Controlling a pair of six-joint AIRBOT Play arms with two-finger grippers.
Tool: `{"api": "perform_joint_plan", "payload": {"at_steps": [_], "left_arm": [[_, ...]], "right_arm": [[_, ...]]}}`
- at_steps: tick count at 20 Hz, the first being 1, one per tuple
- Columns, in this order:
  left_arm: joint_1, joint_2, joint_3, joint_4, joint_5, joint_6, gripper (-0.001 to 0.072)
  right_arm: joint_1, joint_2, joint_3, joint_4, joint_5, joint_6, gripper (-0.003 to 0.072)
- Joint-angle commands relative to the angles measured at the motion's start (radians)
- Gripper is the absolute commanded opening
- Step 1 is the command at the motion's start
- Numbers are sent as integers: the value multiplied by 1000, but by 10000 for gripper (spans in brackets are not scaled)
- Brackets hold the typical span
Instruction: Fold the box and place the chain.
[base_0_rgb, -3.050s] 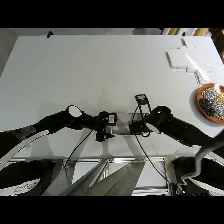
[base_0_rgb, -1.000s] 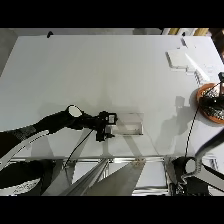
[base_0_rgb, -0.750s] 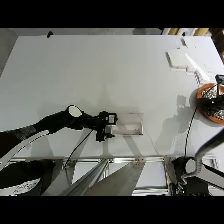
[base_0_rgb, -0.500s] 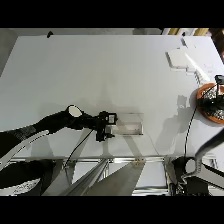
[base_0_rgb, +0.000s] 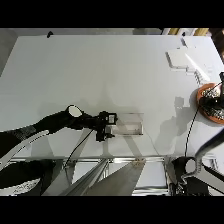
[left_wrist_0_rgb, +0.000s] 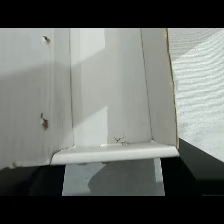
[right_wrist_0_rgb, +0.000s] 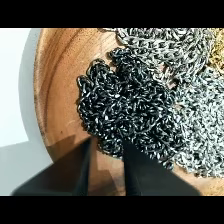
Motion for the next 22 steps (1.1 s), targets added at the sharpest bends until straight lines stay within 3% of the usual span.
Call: {"api": "perform_joint_plan", "payload": {"at_steps": [1, 13, 15, 22], "left_arm": [[0, 0, 0, 0, 0, 0, 271], [0, 0, 0, 0, 0, 0, 271], [0, 0, 0, 0, 0, 0, 271], [0, 0, 0, 0, 0, 0, 271]], "right_arm": [[-9, -14, 0, -3, 0, 53, 234], [-43, -85, 0, 28, -16, 45, 211], [-43, -86, 0, 27, -19, 45, 94], [-33, -8, 0, 127, -23, 39, 24]]}}
